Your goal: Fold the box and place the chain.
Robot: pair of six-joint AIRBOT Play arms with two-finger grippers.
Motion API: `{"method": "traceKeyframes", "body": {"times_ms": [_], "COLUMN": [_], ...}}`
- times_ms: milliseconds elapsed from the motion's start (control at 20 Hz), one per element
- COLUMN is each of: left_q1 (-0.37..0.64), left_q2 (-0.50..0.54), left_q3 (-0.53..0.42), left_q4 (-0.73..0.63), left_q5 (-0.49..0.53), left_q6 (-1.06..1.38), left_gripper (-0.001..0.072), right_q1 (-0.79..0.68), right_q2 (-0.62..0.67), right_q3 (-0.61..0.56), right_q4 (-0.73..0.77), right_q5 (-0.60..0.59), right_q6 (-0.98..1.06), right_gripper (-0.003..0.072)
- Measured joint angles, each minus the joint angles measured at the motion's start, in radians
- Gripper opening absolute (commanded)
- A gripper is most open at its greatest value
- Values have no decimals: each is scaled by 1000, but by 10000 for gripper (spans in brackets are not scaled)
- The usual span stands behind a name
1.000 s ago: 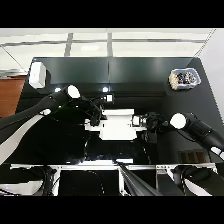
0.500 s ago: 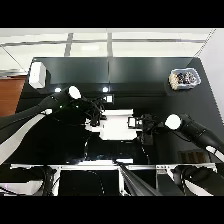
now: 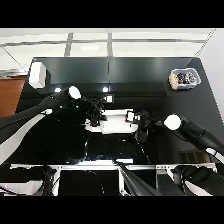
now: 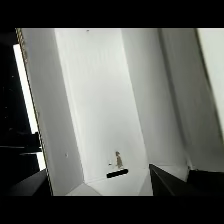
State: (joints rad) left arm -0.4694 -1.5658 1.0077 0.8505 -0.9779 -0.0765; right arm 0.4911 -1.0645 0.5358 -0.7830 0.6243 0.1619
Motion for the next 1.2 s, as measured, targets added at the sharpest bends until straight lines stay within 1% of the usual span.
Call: {"method": "traceKeyframes", "body": {"times_ms": [200, 500, 700, 1000, 1200], "left_q1": [0, 0, 0, 0, 0], "left_q2": [0, 0, 0, 0, 0], "left_q3": [0, 0, 0, 0, 0], "left_q4": [1, 1, 1, 2, 2], "left_q5": [0, 0, 1, 1, 0], "left_q6": [0, 0, 1, 1, 4], "left_gripper": [28, 27, 27, 28, 28], "right_q1": [1, -47, -88, -127, -135], "right_q2": [16, 21, 9, -60, -113], "right_q3": [2, 7, 7, 7, 7], "right_q4": [10, 28, 131, 332, 385], "right_q5": [-68, -92, -44, 9, 72], "right_q6": [-14, -52, -205, -427, -502], "right_gripper": [702, 701, 701, 701, 701]}}
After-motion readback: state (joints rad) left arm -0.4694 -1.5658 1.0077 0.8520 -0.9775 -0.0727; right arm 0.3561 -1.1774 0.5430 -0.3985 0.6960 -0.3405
